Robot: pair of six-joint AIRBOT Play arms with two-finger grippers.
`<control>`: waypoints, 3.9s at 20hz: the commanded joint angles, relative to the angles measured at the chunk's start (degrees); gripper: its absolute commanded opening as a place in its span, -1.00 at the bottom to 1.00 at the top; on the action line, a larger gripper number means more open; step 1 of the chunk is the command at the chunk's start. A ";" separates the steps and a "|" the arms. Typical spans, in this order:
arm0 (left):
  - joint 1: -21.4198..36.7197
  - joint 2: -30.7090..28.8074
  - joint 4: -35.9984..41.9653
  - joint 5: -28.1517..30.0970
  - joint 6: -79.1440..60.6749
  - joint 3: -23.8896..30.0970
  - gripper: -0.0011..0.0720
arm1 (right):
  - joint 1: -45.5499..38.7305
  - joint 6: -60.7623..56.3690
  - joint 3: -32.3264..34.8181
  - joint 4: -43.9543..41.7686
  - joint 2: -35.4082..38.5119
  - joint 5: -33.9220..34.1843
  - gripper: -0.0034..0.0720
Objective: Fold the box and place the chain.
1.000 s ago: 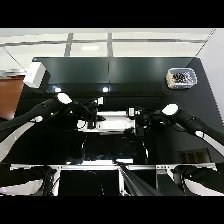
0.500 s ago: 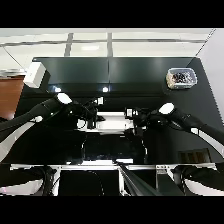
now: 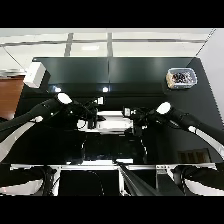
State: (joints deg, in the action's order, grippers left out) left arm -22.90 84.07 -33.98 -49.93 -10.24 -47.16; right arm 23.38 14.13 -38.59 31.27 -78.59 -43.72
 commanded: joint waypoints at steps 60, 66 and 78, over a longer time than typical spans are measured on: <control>10.23 -18.16 9.01 -25.59 47.12 11.87 -0.90 | 0.79 -3.58 -0.20 3.08 -0.28 1.51 0.22; 2.10 -17.64 13.42 2.01 41.70 10.99 -0.90 | 0.79 -3.58 -0.20 3.08 -0.28 1.36 -0.62; 3.50 -5.95 1.05 5.95 51.71 5.73 -0.90 | 0.79 -3.58 -0.20 3.06 -0.28 1.51 -0.62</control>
State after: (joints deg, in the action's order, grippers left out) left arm -19.27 74.70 -31.46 -41.54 40.18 -40.75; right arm 24.14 10.59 -38.81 34.37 -78.87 -42.26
